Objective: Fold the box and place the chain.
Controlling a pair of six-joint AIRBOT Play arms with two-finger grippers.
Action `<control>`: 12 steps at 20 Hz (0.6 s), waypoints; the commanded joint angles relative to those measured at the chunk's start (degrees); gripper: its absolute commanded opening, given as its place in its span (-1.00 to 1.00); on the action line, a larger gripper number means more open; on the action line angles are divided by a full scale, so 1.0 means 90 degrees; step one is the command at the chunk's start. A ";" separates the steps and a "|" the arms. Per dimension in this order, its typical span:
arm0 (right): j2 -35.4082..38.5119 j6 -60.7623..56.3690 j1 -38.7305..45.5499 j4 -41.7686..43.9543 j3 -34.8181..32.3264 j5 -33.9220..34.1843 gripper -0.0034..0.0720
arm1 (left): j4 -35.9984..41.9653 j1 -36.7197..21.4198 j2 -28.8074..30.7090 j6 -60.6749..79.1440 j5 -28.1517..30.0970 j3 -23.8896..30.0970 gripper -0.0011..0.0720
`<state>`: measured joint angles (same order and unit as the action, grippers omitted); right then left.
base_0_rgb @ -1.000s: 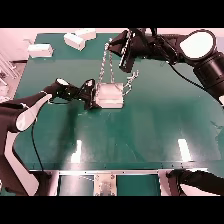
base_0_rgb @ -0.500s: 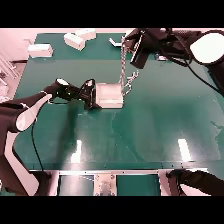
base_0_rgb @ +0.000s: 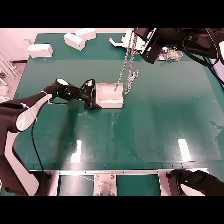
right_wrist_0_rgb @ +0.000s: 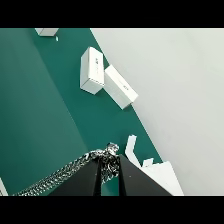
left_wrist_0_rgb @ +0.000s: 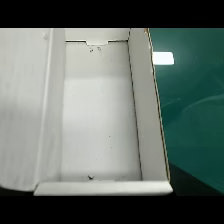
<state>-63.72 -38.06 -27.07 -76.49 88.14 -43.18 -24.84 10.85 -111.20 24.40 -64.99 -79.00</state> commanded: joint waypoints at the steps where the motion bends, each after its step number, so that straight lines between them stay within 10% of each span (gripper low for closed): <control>1: 0.0015 -0.0160 -0.0233 0.0117 -0.0002 -0.0109 -0.90 | -0.0002 -0.0002 0.0000 0.0000 0.0000 -0.0005 0.37; 12: -0.0971 -0.0226 -0.0277 0.1030 -0.0653 -0.0100 -0.90 | 0.0000 -0.0002 0.0000 0.0002 0.0000 -0.0005 0.37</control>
<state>-69.97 -39.99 -29.50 -70.70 84.31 -44.03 -24.84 10.85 -111.20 24.40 -64.99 -79.00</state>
